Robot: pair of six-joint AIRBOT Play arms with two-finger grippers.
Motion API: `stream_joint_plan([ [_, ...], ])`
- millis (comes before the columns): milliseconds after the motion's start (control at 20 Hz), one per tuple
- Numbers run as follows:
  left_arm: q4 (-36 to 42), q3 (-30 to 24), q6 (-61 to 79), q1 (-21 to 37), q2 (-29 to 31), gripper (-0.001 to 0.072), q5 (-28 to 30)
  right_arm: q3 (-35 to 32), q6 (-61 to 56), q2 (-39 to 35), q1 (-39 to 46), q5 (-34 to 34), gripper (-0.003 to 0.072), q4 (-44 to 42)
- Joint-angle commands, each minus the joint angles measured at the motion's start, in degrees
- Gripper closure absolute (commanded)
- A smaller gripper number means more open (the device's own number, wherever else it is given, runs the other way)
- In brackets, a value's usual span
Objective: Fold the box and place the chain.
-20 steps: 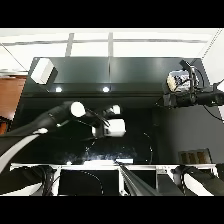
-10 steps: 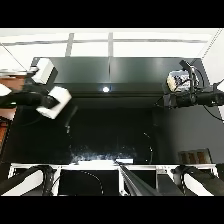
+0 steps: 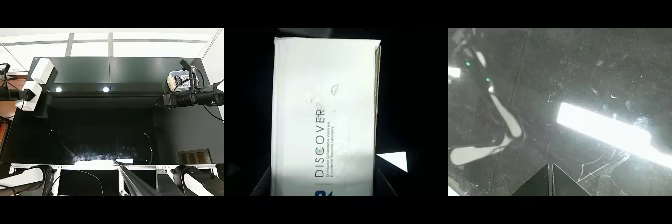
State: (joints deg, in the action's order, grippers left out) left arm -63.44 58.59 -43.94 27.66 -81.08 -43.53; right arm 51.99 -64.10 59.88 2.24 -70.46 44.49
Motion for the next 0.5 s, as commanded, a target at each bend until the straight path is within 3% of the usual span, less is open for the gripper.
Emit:
stream_joint_plan([
  [0,-1.1,6.4,0.2,-1.2,-7.7,0.0342,1.6,0.1,-0.7,0.0,0.0,0.1,0.0648,0.0],
  [100,-0.7,8.3,-0.1,-2.5,-10.1,0.0320,3.7,0.1,-0.8,0.0,0.0,0.6,0.0649,0.2],
  [150,-0.9,8.4,-0.1,-3.1,-10.2,0.0121,5.3,0.1,-0.9,0.0,0.0,1.0,0.0649,0.2],
  [200,-1.2,8.5,-0.7,-3.4,-9.7,0.0001,6.7,0.1,-0.9,0.0,0.0,1.2,0.0648,0.1],
  [300,-1.9,9.7,-1.7,-3.5,-6.9,0.0001,4.3,0.1,-1.3,0.0,0.0,1.0,0.0649,0.1],
  [450,-1.7,10.9,-2.0,-3.5,1.1,0.0002,-4.0,0.1,-1.2,0.0,0.0,1.3,0.0648,0.2],
])
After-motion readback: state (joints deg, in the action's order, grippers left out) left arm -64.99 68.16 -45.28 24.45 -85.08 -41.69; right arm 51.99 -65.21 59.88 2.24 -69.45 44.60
